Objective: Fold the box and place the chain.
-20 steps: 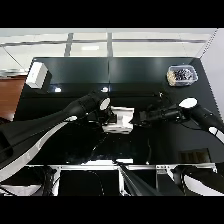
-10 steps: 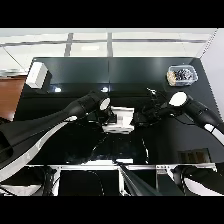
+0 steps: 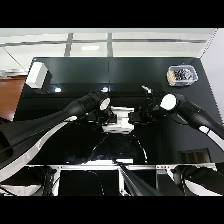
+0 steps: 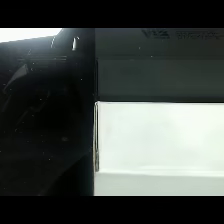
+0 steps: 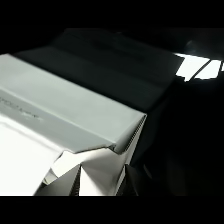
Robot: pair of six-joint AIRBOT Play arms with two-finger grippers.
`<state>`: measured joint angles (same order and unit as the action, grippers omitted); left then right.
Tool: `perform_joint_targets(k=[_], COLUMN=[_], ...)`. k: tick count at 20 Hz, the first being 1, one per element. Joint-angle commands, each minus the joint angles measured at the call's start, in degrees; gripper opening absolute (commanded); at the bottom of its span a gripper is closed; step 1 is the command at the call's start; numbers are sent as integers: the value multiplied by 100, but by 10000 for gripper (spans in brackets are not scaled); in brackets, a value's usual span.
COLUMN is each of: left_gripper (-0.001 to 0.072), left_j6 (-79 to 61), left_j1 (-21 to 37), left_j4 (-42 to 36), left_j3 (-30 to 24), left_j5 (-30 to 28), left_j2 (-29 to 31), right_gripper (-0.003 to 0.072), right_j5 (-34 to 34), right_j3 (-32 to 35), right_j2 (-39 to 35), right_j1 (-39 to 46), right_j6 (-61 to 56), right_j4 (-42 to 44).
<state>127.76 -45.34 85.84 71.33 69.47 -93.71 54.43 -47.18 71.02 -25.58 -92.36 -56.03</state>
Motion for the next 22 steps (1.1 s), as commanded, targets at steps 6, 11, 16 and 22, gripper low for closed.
perform_joint_targets(k=[6,11,16,22], left_gripper=[27,27,27,27], left_j6=[-2,-2,-2,-2], left_j1=[2,2,2,2], left_j4=[0,0,2,0], left_j3=[0,0,0,0], left_j5=[-4,-4,-17,-9], left_j2=[0,0,0,0], right_gripper=[297,296,239,240], right_j5=[22,258,774,1137], right_j3=[-369,-841,-1355,-1460], right_j2=[560,863,1204,1318], right_j1=[-691,-1005,-1233,-1425], right_j6=[-1228,-2251,-2839,-3602], right_j4=[-1038,-2020,-2249,-2758])
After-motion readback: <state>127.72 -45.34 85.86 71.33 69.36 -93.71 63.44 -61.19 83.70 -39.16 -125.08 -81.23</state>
